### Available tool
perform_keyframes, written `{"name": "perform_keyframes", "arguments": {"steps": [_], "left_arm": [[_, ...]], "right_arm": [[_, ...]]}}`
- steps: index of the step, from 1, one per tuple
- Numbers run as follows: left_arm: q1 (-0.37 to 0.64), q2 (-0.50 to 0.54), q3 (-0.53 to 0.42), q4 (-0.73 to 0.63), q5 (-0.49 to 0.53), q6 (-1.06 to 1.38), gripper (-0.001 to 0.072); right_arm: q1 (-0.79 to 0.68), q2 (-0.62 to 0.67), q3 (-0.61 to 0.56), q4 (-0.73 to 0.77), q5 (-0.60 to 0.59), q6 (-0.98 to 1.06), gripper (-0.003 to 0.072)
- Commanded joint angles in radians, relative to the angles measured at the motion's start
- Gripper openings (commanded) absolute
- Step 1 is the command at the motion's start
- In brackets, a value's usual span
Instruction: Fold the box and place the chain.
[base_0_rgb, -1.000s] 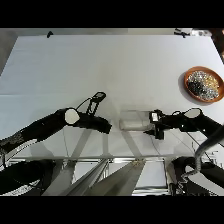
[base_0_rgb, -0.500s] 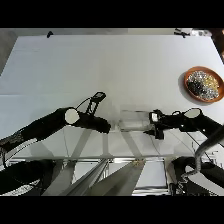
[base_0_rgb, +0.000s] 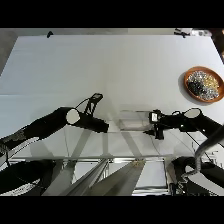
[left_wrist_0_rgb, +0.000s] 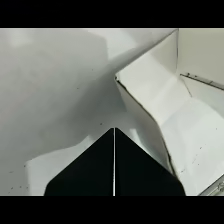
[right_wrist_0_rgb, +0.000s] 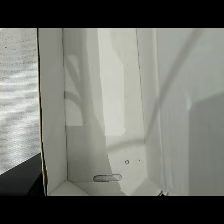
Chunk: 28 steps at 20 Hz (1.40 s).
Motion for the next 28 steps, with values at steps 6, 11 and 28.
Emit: {"name": "perform_keyframes", "arguments": {"steps": [6, 11, 28], "left_arm": [[-0.032, -0.019, 0.009, -0.106, 0.039, 0.136, 0.0007], [-0.032, 0.053, 0.011, -0.141, 0.055, 0.203, 0.0017], [-0.064, 0.039, 0.011, -0.315, 0.103, 0.328, 0.0463]], "right_arm": [[0.000, 0.000, 0.000, 0.000, 0.002, 0.000, 0.0358], [0.000, 0.000, 0.000, 0.000, 0.002, 0.000, 0.0358], [0.000, 0.000, 0.000, 0.000, 0.002, 0.000, 0.0358]]}}
